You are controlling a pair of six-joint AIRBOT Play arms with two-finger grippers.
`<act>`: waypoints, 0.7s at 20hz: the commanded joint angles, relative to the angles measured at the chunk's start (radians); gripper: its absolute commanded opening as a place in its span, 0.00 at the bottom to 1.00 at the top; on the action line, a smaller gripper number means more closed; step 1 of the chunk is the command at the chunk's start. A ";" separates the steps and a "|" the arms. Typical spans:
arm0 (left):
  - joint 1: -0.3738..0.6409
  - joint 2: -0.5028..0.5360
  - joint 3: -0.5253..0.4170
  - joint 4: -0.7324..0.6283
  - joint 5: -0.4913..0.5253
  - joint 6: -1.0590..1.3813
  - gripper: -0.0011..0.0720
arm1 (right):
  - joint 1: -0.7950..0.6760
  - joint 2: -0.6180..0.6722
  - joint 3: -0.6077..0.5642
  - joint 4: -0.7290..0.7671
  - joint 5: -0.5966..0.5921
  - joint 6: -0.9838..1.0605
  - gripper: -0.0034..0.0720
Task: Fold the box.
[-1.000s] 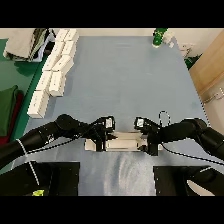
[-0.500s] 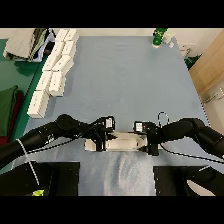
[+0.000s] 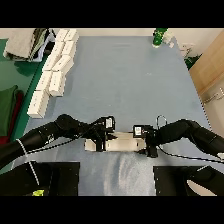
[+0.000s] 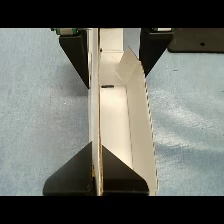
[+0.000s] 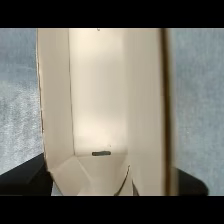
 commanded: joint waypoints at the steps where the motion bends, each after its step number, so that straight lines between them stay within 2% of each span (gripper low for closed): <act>1: 0.000 0.000 0.001 0.000 0.001 0.000 0.03 | 0.000 -0.004 -0.014 0.010 0.035 -0.008 0.98; 2: 0.000 0.000 0.001 0.000 0.001 0.000 0.03 | 0.000 -0.004 -0.014 0.010 0.043 -0.008 0.98; 3: 0.000 0.000 0.001 0.000 0.001 0.000 0.03 | 0.000 -0.005 -0.014 0.010 0.047 -0.008 0.94; 4: 0.000 0.000 0.001 0.000 0.001 0.000 0.03 | 0.000 -0.009 -0.014 0.010 0.047 -0.008 0.86; 8: 0.000 0.000 0.001 0.000 0.001 0.000 0.03 | 0.003 -0.032 -0.014 0.010 0.053 -0.008 0.78; 9: 0.000 0.000 0.001 0.000 0.001 0.000 0.03 | 0.010 -0.033 -0.014 0.009 0.053 -0.008 0.71; 14: 0.000 0.000 0.001 0.000 0.001 0.000 0.03 | 0.014 -0.035 -0.018 0.005 0.053 -0.008 0.70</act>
